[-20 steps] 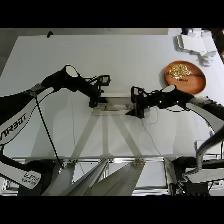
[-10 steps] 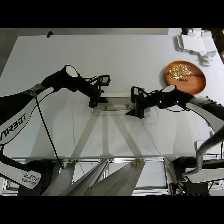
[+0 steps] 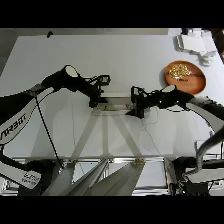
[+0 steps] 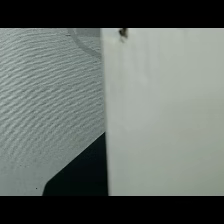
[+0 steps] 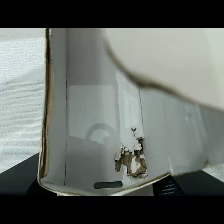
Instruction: Fold the box and place the chain.
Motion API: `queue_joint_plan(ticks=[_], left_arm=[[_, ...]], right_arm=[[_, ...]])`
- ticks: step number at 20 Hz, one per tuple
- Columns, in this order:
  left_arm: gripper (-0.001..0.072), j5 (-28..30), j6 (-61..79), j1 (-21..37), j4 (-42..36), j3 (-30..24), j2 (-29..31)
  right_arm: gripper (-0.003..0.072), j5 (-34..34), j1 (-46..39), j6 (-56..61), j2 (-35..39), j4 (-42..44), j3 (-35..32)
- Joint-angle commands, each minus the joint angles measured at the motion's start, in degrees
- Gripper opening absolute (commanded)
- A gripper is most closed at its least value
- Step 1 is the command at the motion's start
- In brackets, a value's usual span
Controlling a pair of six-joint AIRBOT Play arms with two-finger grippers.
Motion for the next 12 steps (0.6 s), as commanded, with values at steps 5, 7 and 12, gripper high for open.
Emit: queue_joint_plan(ticks=[5, 7, 12], left_arm=[[0.0177, 0.0, 0.0, 0.3, -0.2, 0.0, 0.1], [0.0248, 0.0, 0.0, 0.3, -0.2, 0.0, 0.4], [0.0247, -4.1, -0.1, 2.7, 1.9, 0.0, 4.0]], right_arm=[[0.0543, 0.0, 0.0, 0.0, 0.0, 0.0, 0.0], [0.0543, 0.0, 0.0, 0.0, 0.0, 0.0, 0.0], [0.0543, 0.1, 0.0, 0.0, 0.0, 0.0, 0.0]])
